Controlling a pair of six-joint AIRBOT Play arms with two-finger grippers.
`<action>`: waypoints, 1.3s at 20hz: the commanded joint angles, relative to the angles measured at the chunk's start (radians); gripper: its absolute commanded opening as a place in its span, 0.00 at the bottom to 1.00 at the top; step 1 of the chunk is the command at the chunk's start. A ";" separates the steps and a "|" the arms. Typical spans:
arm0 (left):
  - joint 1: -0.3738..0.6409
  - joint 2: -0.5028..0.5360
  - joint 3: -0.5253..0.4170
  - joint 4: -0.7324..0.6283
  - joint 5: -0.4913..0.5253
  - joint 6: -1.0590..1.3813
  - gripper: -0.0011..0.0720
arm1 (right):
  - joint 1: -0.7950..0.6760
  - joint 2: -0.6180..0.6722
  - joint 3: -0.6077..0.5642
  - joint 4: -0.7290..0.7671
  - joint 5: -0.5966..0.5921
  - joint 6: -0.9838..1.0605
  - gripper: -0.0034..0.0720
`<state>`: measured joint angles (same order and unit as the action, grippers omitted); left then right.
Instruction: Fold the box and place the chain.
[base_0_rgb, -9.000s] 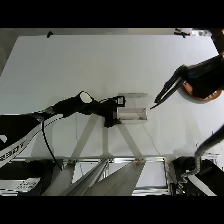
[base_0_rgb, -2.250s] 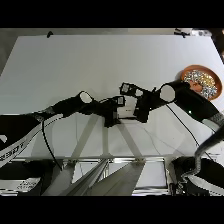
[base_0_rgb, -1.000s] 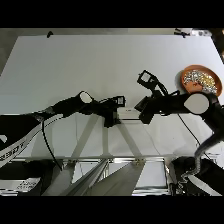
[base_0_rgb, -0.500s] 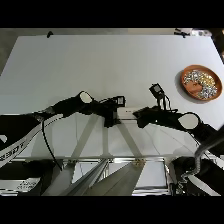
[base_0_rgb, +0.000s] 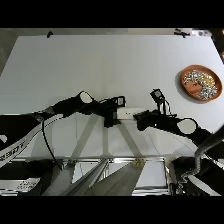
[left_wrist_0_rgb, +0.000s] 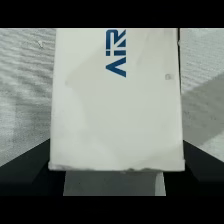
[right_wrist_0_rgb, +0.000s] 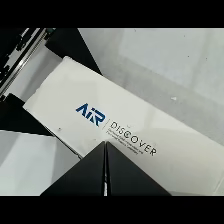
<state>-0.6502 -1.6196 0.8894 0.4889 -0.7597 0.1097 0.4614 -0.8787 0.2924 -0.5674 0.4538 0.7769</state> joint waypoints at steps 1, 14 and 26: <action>0.000 0.001 0.000 -0.002 0.000 -0.003 0.39 | 0.053 -0.005 -0.023 -0.002 -0.033 0.000 0.05; 0.000 0.001 0.000 -0.003 0.000 -0.003 0.39 | 0.060 0.050 0.019 0.000 -0.084 0.001 0.05; 0.000 0.001 0.000 -0.003 -0.005 -0.003 0.39 | -0.304 0.251 0.187 -0.734 0.779 0.625 0.05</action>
